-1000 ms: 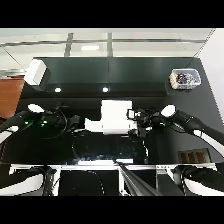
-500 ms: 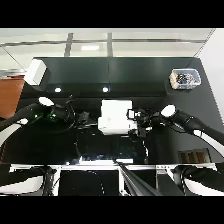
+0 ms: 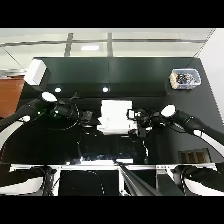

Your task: Fold the box and place the chain.

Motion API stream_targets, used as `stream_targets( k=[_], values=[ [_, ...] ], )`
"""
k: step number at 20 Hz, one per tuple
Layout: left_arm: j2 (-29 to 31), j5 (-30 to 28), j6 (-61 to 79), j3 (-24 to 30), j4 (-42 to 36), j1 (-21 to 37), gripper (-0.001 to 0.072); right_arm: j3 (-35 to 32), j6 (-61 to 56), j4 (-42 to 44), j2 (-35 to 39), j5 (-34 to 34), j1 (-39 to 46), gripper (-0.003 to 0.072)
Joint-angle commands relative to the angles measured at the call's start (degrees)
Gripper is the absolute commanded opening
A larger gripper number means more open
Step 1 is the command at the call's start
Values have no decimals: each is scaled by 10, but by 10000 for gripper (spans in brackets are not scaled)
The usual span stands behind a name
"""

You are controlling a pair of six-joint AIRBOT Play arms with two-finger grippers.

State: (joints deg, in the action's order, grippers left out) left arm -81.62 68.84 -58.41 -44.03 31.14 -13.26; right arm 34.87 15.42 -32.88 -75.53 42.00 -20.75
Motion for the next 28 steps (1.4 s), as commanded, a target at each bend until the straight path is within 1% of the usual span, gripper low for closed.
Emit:
stream_targets(
  k=[1,2,6,11,15,17,21,26,28],
  values=[
    [0,-1,-19,-25,5,-24,418,0,0,0,0,0,-1,409],
    [1,0,-42,-35,15,-29,418,0,0,0,0,0,-1,409],
    [3,-7,-133,-73,97,-60,418,0,0,0,0,0,-1,409],
    [3,-57,-226,-95,139,-108,418,0,0,0,0,0,-1,409],
    [3,-89,-320,-103,226,-154,418,0,0,0,0,0,-1,409],
    [3,-89,-369,-112,286,-172,418,0,0,0,0,0,-1,409],
    [2,-89,-457,-126,387,-200,418,0,0,0,0,0,-1,409],
    [-4,-82,-551,-155,509,-249,418,0,0,0,0,0,-1,409],
    [-12,-81,-579,-166,526,-267,418,0,0,0,0,0,-1,409]
  ],
)
